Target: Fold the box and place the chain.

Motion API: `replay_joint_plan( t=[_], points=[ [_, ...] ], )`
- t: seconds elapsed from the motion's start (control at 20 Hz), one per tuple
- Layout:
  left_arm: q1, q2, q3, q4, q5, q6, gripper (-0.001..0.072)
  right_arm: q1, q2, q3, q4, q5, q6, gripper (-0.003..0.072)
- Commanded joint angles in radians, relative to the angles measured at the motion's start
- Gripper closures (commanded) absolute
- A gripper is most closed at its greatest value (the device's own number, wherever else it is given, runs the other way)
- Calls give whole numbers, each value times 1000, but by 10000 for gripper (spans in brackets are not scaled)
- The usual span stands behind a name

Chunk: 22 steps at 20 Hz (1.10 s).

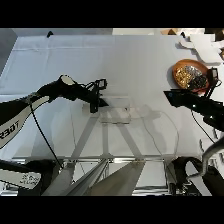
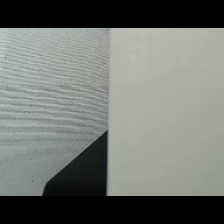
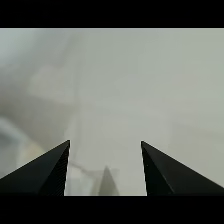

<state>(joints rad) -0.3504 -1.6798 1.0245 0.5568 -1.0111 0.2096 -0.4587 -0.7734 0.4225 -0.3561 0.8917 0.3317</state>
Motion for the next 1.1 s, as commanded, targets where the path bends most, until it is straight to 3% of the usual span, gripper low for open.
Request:
replay_joint_plan(
  t=[0.0,0.15,0.4,0.55,0.65,0.7,0.8,1.05],
  points=[
    [0,-1,-1,1,1,0,697,48,4,10,68,250,-273,221],
    [0,-1,-1,1,1,0,697,138,4,10,43,289,-449,87],
    [0,-1,-1,1,2,0,697,278,3,10,-197,282,-577,64],
    [0,-1,-1,1,1,0,697,353,-4,9,-266,205,-578,64],
    [0,-1,-1,1,2,0,697,410,-21,-2,-264,124,-612,59],
    [0,-1,-1,1,1,0,697,442,-38,-13,-264,87,-676,9],
    [0,-1,-1,1,2,0,697,483,-98,-32,-232,49,-788,-9],
    [0,-1,-1,1,1,0,697,483,-335,-33,35,-31,-904,-16]
  ],
)
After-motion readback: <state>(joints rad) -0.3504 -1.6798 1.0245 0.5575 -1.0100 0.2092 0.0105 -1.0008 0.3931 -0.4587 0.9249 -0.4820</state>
